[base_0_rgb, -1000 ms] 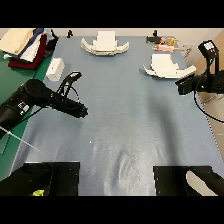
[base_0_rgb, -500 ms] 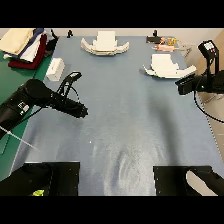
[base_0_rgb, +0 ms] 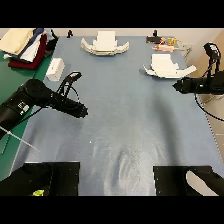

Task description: Fold the box.

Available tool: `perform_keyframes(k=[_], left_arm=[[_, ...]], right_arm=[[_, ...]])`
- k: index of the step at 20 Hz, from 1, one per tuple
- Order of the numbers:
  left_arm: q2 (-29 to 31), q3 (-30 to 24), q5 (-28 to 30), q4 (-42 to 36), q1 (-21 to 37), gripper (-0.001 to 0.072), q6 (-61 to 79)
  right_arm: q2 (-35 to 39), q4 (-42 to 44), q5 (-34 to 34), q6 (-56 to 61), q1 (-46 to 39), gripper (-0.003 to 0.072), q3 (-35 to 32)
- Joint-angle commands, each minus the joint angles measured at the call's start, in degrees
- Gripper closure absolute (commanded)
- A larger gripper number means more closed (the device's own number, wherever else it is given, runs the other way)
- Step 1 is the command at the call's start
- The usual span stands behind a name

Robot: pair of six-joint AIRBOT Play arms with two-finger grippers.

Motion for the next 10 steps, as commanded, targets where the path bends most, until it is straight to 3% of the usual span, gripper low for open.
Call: perform_keyframes(k=[1, 6, 7, 8, 9, 10], left_arm=[[0.04, 0.0, 0.0, 0.0, -0.02, 0.0697, 0.02], [0.04, 0.0, 0.02, 0.02, -0.02, 0.0697, 0.0], [0.04, 0.0, 0.0, 0.0, -0.04, 0.0697, 0.02], [0.04, 0.0, 0.0, 0.0, -0.02, 0.0697, 0.0], [0.04, 0.0, 0.02, 0.0, -0.02, 0.0697, 0.0], [0.04, 0.0, 0.02, 0.02, -0.02, 0.0697, 0.02]], right_arm=[[-0.61, -0.04, -1.81, 10.78, 0.0, 0.068, -0.02], [-5.22, -1.09, -0.81, 17.16, -0.11, 0.0678, 0.7], [-7.82, -3.43, -1.7, 17.25, -0.5, 0.0573, 2.62], [-10.82, -5.53, -2.86, 17.55, -1.05, 0.0509, 5.42], [-14.53, -6.75, -3.76, 17.53, -1.9, 0.0508, 9.27], [-18.12, -6.75, -4.11, 17.53, -2.82, 0.0413, 13.35]])
